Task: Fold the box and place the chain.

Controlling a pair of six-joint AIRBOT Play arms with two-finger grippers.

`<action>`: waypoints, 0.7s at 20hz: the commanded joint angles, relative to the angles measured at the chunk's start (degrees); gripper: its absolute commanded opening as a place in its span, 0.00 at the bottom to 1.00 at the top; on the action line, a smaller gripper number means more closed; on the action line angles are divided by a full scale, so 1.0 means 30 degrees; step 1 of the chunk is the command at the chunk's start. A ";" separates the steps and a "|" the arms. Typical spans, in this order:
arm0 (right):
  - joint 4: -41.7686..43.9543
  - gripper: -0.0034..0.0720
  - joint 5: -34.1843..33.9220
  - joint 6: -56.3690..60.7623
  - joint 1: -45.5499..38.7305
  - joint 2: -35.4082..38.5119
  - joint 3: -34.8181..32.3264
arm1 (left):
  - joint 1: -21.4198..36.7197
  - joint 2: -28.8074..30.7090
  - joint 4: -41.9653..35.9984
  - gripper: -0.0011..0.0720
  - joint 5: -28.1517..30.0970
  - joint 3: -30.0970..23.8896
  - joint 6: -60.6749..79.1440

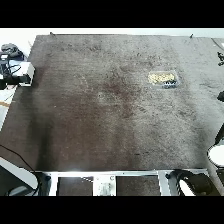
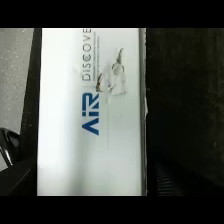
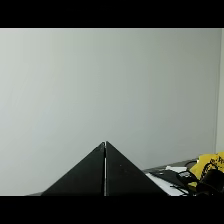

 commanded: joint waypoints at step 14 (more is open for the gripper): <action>0.0007 0.06 0.0015 0.0000 0.0000 0.0015 -0.0007 | -0.0423 0.9916 -0.8626 0.02 -0.1217 -0.0925 0.5049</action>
